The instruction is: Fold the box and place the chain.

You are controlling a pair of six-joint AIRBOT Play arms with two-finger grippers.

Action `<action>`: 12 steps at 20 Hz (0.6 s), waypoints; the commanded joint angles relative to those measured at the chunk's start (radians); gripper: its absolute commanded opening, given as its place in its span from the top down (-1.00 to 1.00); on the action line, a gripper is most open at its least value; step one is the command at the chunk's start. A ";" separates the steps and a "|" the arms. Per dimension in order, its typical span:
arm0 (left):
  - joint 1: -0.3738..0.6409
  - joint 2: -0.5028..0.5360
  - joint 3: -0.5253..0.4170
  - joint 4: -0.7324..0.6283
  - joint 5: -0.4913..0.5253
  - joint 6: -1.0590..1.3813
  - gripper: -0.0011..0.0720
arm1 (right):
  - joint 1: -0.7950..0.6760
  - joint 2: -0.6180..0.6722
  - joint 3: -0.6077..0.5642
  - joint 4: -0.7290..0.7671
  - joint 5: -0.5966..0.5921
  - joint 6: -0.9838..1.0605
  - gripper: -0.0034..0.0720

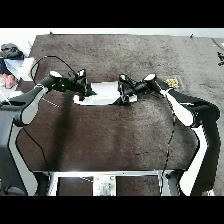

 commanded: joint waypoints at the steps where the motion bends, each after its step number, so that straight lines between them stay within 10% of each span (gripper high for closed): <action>1: 0.001 0.000 0.000 0.000 0.000 0.000 0.94 | 0.000 -0.002 0.000 -0.003 -0.013 0.000 -0.53; 12: 0.001 0.000 0.000 0.000 0.000 0.000 0.94 | 0.000 -0.001 0.000 -0.033 -0.011 0.000 0.01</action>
